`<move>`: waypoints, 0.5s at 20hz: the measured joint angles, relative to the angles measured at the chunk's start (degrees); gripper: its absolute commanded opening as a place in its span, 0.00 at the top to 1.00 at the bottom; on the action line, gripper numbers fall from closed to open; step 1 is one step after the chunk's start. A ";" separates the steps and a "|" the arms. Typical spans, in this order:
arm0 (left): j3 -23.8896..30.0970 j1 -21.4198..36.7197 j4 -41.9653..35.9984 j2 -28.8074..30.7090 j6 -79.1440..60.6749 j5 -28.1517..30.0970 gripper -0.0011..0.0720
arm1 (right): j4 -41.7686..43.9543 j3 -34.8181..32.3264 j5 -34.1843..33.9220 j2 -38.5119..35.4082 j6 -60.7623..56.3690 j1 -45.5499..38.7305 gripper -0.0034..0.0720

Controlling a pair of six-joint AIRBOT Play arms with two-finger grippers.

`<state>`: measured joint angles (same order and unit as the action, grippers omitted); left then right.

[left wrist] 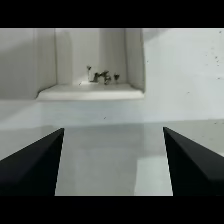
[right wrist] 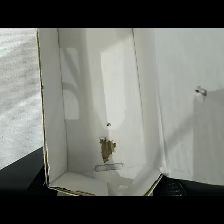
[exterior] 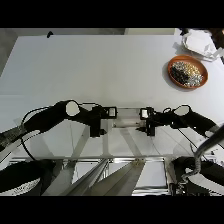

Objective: Fold the box and place the chain.

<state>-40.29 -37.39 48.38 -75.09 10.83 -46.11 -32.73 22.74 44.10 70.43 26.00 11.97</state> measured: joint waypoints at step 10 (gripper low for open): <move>0.17 2.51 -15.19 -6.36 -16.22 1.42 0.01 | 0.00 0.00 0.02 0.00 0.00 0.00 0.35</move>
<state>-40.12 -34.87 33.19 -81.45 -5.39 -44.69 -32.73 22.74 44.12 70.43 26.00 11.97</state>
